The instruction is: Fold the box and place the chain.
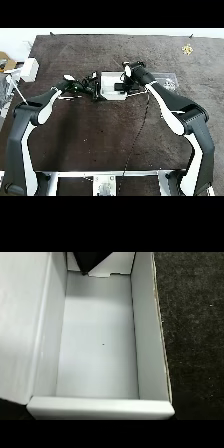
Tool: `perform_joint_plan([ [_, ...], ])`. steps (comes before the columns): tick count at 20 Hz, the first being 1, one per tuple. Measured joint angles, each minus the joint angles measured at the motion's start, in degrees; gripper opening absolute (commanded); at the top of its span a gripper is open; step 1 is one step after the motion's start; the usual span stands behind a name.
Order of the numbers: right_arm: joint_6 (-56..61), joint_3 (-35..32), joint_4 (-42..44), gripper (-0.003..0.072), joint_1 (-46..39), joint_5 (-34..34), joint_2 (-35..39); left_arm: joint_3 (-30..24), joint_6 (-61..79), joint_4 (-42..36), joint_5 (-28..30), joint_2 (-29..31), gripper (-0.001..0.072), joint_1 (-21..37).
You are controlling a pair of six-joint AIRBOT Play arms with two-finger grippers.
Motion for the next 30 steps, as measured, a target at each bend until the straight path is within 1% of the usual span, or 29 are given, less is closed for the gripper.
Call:
perform_joint_plan([
  [1, 0.5, 0.0, 0.0, 0.0130, 0.0, 0.0, 0.0, 0.0, 0.0, 0.0, 0.0, 0.0, 0.0278, 0.0],
  [3, 1.2, 0.0, -0.2, 0.0028, 0.1, 0.2, -0.1, 0.0, 0.0, 0.0, 0.0, 0.0, 0.0278, 0.0],
  [5, 1.6, 0.0, -0.7, 0.0004, 0.1, 0.9, -0.1, 0.0, 0.0, 0.0, 0.0, 0.0, 0.0278, 0.0],
  [8, 1.8, 0.0, -1.4, 0.0004, 0.2, 1.6, -0.1, 0.0, 0.0, 0.0, 0.0, 0.0, 0.0277, 0.0],
  [9, 2.0, 0.0, -1.7, 0.0006, 0.3, 1.8, -0.1, 0.0, 0.0, 0.0, 0.0, 0.0, 0.0277, 0.0],
  [10, 2.0, 0.0, -1.7, 0.0168, 0.2, 1.9, -0.1, 0.0, 0.0, 0.0, 0.0, 0.0, 0.0278, 0.0],
  [11, 1.9, 0.0, -2.3, 0.0382, 0.2, 2.2, -0.1, 0.0, 0.0, 0.0, -0.1, 0.0, 0.0278, 0.0],
  [12, 1.9, 0.0, -2.9, 0.0394, 0.2, 2.6, 0.0, 0.0, 0.0, 0.0, -0.1, 0.0, 0.0278, 0.0],
  [14, 1.5, 0.0, -2.8, 0.0396, 0.1, 2.6, 0.4, 0.0, 0.0, 0.0, -0.2, 0.0, 0.0278, 0.0],
  [18, -1.3, 0.0, -2.5, 0.0396, 0.0, 3.2, 3.6, 0.0, 0.0, 0.0, -0.2, 0.0, 0.0278, 0.0],
  [21, -5.8, 0.0, -2.1, 0.0396, -0.3, 3.5, 8.0, 0.0, 0.0, 0.0, -0.1, 0.0, 0.0277, 0.0],
  [24, -10.1, 0.8, -3.3, 0.0394, -2.7, 3.5, 12.3, 0.0, 0.0, 0.0, -0.1, 0.0, 0.0278, 0.0],
  [25, -11.2, 1.3, -3.9, 0.0380, -4.0, 3.5, 13.4, 0.0, 0.0, 0.0, -0.1, 0.0, 0.0277, 0.0],
  [26, -12.0, 1.6, -4.6, 0.0268, -5.8, 3.5, 14.1, 0.0, 0.0, 0.0, -0.1, 0.0, 0.0278, 0.0],
  [27, -12.5, 1.8, -5.4, 0.0256, -7.8, 3.5, 14.5, 0.0, 0.0, 0.0, -0.1, 0.0, 0.0277, 0.0],
  [30, -13.8, 1.5, -5.7, 0.0257, -14.3, 3.6, 14.3, 0.0, 0.0, 0.0, -0.1, 0.0, 0.0278, 0.0],
])
